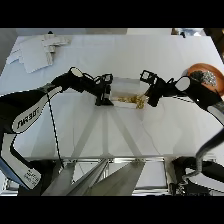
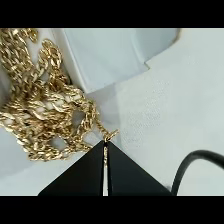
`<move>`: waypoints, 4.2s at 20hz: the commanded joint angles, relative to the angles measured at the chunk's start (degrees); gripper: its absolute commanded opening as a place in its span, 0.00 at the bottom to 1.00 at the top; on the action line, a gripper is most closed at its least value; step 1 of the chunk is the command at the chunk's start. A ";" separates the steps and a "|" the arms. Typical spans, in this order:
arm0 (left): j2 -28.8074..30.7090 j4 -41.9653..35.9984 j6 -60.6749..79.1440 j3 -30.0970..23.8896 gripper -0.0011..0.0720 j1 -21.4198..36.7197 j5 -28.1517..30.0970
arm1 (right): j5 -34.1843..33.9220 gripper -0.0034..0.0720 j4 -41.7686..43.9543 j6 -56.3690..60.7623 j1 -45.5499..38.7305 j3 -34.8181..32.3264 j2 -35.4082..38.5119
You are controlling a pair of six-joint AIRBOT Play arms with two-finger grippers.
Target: Fold the box and place the chain.
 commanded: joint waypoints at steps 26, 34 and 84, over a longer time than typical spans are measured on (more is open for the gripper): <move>0.00 0.00 0.02 0.02 0.55 0.02 0.00 | 9.27 0.62 7.23 8.37 4.02 2.82 10.40; 0.00 0.02 0.02 0.02 0.55 0.02 0.02 | 9.79 0.81 1.92 -2.34 0.31 -1.57 3.26; 0.00 0.02 0.02 0.02 0.55 0.02 0.02 | -2.62 0.49 18.82 4.42 9.33 -1.18 8.70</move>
